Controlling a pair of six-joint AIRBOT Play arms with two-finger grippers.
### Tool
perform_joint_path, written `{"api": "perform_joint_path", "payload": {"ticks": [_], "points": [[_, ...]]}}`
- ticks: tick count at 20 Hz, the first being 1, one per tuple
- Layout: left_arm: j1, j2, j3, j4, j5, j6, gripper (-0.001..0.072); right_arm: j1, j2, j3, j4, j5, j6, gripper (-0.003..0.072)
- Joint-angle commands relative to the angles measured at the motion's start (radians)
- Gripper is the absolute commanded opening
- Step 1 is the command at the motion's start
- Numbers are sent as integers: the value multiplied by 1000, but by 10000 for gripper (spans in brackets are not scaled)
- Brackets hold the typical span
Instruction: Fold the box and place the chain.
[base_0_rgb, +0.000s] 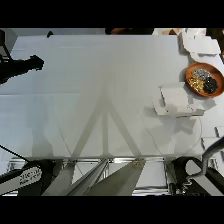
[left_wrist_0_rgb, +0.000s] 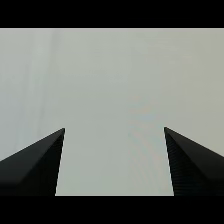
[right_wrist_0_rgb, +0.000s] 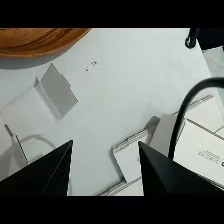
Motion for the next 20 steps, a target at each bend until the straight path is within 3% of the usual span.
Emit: {"api": "perform_joint_path", "payload": {"ticks": [1, 6, 9, 13, 16, 20], "points": [[1, 1, 0, 0, 0, 0, 703, -11, -159, 127, 112, 43, -40, 461], [1, 1, 0, 0, 0, 0, 703, -46, -384, 383, 249, 181, -89, 461], [1, 1, 0, 0, 0, 0, 703, -185, -430, 397, 364, 217, -115, 461], [1, 1, 0, 0, 0, 0, 703, -399, -509, 397, 718, 261, -218, 461], [1, 1, 0, 0, 0, 0, 703, -430, -554, 397, 718, 257, -275, 461], [1, 1, 0, 0, 0, 0, 703, -366, -625, 397, 699, 255, -347, 460]]}}
